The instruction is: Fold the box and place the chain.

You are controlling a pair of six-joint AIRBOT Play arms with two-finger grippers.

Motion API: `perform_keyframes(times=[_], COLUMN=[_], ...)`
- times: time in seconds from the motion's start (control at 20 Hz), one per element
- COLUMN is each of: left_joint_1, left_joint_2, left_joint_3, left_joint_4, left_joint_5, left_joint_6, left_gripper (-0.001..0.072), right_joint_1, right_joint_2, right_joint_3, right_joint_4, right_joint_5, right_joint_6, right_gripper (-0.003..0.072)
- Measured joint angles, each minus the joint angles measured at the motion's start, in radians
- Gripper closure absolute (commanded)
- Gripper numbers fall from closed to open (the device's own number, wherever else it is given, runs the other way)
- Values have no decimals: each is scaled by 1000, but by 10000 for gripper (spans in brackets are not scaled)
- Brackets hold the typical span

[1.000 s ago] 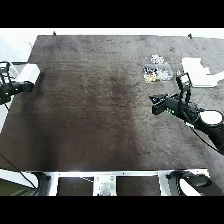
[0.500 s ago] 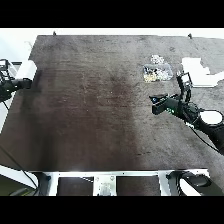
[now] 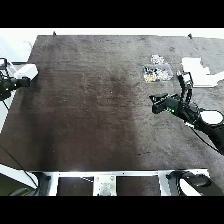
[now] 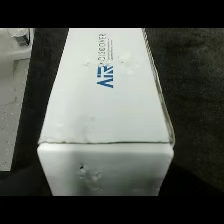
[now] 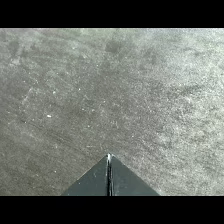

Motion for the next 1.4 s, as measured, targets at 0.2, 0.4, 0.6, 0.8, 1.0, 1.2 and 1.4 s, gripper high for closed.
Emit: perform_keyframes(times=[0.2, 0.4, 0.6, 0.8, 1.0, 1.2, 1.4], left_joint_1=[0, 1, 1, 1, 1, 1, 1], left_joint_2=[-1, 5, 50, 145, 258, 425, 669], left_joint_3=[1, 1, 3, 3, 3, -72, -277], left_joint_4=[1, 3, 8, 30, 23, -93, -240], left_joint_5=[7, 3, -1, -66, -235, -303, -280], left_joint_6=[0, -1, -1, -11, -32, 12, 156], left_gripper=[-11, -11, -11, 691, 696, 696, 696], right_joint_1=[0, 0, 0, 0, 0, 0, 0], right_joint_2=[0, 0, 0, 3, 41, 121, 193], right_joint_3=[0, 0, 0, 6, 16, 17, 17], right_joint_4=[8, 11, 11, 12, 11, 10, 8], right_joint_5=[0, 0, -1, -1, -23, -87, -138], right_joint_6=[0, 0, 0, 0, 0, 0, 0], right_gripper=[305, 232, 234, 562, 673, 674, 676])
